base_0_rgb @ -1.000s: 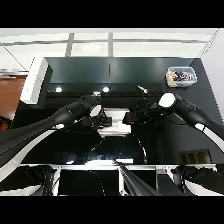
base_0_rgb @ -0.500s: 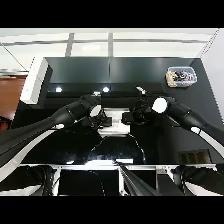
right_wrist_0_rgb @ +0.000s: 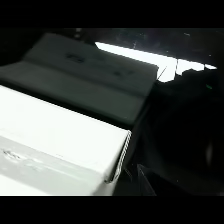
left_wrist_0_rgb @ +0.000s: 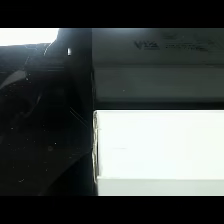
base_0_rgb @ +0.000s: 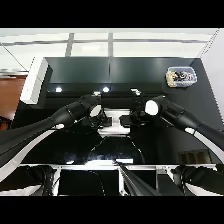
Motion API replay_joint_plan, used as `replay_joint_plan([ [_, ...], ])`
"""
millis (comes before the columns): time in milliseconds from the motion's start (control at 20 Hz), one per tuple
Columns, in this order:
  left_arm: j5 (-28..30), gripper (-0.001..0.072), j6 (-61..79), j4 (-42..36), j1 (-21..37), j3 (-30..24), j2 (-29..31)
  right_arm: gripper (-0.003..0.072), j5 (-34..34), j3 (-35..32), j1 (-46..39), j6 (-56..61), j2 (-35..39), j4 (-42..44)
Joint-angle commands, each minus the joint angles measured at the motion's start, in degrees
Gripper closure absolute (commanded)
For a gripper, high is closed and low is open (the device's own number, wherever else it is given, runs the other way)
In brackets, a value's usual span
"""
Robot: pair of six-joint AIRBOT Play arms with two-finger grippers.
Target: Fold the box and place the chain.
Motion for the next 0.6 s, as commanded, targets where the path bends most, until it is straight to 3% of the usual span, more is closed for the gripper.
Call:
replay_joint_plan([
  [0,0.0,0.0684,0.0,-0.2,0.0,0.0,0.0,0.0296,5.5,4.2,4.1,11.6,-2.7,-8.6],
  [50,0.0,0.0684,0.0,-0.2,0.0,0.0,0.0,0.0328,7.0,5.3,4.8,12.4,-3.5,-9.5],
  [400,-0.4,0.0685,0.0,-0.1,0.0,0.0,0.0,0.033,10.5,6.3,5.5,19.6,-6.1,-10.3],
  [450,-0.4,0.0684,0.0,-0.1,0.0,0.0,0.0,0.0411,10.9,6.3,5.5,20.0,-6.2,-11.0],
  [550,-0.4,0.0684,0.0,-0.1,0.0,0.0,0.0,0.044,11.0,6.3,5.5,20.0,-6.2,-11.4],
])
